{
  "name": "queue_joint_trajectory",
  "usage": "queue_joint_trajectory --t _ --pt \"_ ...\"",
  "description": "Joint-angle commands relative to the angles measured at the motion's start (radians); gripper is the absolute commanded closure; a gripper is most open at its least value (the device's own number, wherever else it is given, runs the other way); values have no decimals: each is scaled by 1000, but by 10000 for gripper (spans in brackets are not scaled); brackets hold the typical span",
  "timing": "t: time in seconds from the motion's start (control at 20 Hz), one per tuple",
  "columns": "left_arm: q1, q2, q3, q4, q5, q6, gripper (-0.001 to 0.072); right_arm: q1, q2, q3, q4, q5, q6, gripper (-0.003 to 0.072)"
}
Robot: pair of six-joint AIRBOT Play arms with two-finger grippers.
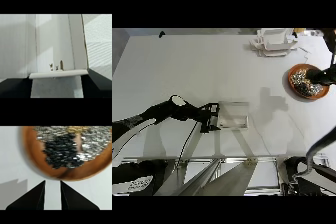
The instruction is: Fold the box and place the chain.
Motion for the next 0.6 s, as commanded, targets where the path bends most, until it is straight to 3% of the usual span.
queue_joint_trajectory --t 0.0,0.3,0.55 --pt "1 0 1 0 0 0 518 -139 -110 2 44 -76 -63 502" --pt "1 0 1 0 0 0 518 -143 -234 2 137 -193 -66 503" --pt "1 0 1 0 0 0 518 -143 -288 2 188 -196 -70 503"
